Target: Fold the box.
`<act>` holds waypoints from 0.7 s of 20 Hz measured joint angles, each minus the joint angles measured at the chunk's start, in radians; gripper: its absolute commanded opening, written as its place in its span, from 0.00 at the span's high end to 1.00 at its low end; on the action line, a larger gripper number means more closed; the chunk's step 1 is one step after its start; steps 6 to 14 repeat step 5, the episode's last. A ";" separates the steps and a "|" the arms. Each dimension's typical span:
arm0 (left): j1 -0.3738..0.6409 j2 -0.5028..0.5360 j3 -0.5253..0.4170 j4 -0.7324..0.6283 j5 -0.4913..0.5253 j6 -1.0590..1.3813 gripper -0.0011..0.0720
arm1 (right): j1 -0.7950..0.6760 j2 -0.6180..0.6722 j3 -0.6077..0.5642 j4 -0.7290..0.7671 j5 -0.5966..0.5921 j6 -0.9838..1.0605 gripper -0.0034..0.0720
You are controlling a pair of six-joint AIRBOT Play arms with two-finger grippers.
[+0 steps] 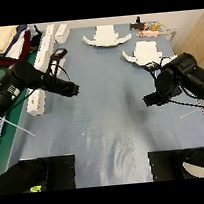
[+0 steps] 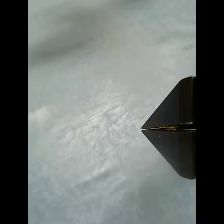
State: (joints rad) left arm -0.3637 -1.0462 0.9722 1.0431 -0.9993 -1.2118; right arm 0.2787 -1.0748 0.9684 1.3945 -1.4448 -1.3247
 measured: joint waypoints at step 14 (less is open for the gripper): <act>-0.045 0.008 -0.050 -0.005 0.017 -0.010 0.96 | 0.000 0.000 0.000 0.000 0.000 0.000 0.95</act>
